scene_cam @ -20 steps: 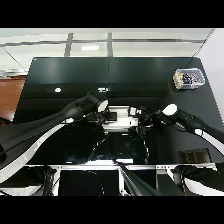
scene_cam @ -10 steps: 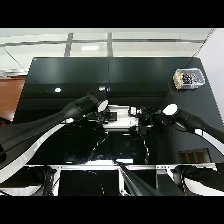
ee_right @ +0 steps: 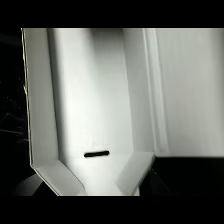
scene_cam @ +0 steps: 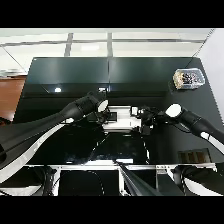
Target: Fold the box and place the chain.
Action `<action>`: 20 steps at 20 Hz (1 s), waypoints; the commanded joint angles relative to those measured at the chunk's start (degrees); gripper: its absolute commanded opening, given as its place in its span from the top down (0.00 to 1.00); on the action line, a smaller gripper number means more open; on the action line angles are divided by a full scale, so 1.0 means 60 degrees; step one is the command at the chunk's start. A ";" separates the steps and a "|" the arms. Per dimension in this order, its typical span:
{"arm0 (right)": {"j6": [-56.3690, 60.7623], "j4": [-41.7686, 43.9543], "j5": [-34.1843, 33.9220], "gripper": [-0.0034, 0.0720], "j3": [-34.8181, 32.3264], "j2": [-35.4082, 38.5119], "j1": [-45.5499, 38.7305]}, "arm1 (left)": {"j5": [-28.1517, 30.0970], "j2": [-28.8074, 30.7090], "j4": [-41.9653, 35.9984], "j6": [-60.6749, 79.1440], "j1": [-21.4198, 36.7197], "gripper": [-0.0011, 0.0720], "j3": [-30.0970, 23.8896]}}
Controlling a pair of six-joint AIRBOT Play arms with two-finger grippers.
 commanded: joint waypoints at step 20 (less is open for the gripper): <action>0.0375 0.1749 0.0266 0.78 0.0000 -0.0339 0.0200 | -0.0036 0.0000 0.0000 -0.0015 0.0004 0.95 0.0007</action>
